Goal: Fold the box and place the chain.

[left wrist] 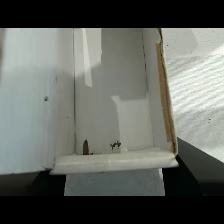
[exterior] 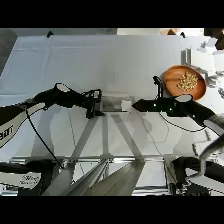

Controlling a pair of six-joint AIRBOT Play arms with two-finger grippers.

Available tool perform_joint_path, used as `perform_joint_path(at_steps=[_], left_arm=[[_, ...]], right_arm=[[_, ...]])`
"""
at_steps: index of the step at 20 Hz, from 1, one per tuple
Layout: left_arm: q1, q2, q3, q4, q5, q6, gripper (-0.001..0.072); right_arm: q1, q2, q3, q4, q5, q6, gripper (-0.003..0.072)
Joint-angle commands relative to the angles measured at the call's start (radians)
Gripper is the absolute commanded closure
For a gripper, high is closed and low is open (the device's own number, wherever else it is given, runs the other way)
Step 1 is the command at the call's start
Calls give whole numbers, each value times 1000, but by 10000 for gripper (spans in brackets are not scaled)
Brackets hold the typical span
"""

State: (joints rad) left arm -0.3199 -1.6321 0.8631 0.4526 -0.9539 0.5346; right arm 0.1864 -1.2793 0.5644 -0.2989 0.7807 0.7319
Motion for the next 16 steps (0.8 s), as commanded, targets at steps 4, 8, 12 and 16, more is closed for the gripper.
perform_joint_path(at_steps=[4,8,12,16], left_arm=[[0,0,0,0,0,0,499],[0,0,0,0,0,0,499],[0,0,0,0,0,0,499],[0,0,0,0,0,0,499]], right_arm=[[56,42,0,8,-6,23,573],[102,42,0,-26,-72,23,343],[116,42,0,-131,-107,55,336],[162,42,5,-150,-202,106,156]])
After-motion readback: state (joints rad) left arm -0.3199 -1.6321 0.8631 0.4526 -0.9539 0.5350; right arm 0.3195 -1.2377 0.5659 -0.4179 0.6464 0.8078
